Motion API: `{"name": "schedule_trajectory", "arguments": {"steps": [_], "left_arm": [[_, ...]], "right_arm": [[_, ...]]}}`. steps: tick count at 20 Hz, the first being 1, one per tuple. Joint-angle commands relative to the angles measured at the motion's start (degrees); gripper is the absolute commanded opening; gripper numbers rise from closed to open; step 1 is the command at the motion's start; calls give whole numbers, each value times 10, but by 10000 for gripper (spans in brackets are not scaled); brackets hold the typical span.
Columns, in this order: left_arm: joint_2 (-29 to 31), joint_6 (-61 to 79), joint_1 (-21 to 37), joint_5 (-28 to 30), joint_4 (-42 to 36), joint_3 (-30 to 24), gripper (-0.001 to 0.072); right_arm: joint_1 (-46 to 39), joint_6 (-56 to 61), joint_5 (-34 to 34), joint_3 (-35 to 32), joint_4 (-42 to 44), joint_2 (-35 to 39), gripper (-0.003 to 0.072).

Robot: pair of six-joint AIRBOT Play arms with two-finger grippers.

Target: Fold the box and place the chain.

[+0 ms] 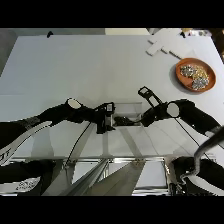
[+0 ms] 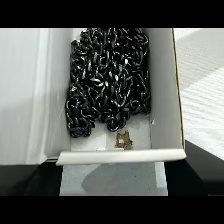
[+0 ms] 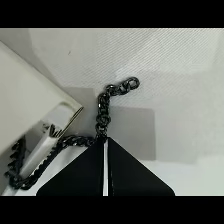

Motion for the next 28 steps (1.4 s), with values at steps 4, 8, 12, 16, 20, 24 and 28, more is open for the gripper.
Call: {"name": "schedule_trajectory", "arguments": {"steps": [4,8,12,16,20,24,28], "left_arm": [[0,0,0,0,0,0,134],[0,0,0,0,0,0,134],[0,0,0,0,0,0,134],[0,0,0,0,0,0,134],[0,0,0,0,0,0,134],[0,0,0,0,0,0,134],[0,0,0,0,0,0,134]], "right_arm": [[1,16,38,0,2,84,14],[1,16,74,0,3,185,14],[1,-72,81,0,56,308,14],[1,-216,68,0,197,350,14],[27,-318,10,0,337,308,15],[89,-344,-39,0,347,205,15],[93,-344,-44,0,344,121,25]]}}
